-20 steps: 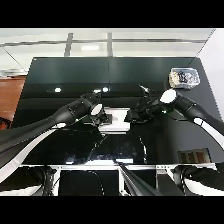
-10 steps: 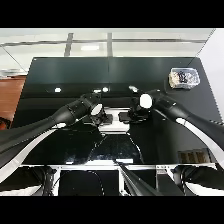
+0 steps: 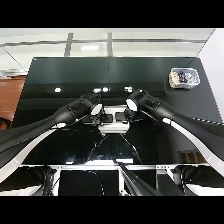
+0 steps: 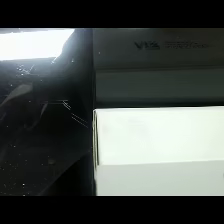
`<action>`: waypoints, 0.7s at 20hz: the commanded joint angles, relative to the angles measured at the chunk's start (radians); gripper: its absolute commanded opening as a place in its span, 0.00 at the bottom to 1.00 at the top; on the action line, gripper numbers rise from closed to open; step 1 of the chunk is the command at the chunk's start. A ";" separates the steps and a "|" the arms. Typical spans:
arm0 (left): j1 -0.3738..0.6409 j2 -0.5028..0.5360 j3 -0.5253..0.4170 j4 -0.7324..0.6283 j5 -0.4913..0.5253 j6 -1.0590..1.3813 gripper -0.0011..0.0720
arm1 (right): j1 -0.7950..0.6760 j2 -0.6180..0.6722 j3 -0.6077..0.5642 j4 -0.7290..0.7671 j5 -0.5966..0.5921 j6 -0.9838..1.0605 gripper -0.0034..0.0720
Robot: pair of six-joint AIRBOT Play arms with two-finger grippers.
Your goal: Fold the box and place the chain.
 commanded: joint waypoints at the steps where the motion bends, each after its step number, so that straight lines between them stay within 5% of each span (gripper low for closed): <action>1: 0.001 0.000 0.001 0.001 -0.003 0.002 0.05 | 0.005 -0.007 0.008 0.000 0.013 0.021 0.06; 4: 0.001 0.000 0.001 0.001 -0.003 0.002 0.05 | 0.004 -0.007 0.008 0.003 0.010 0.019 0.07; 6: 0.001 0.000 0.001 0.001 -0.003 0.002 0.05 | 0.004 -0.007 0.008 0.018 0.009 0.015 0.36; 14: 0.001 0.000 0.001 0.001 -0.002 0.002 0.05 | 0.004 -0.021 0.008 0.026 0.010 0.000 0.37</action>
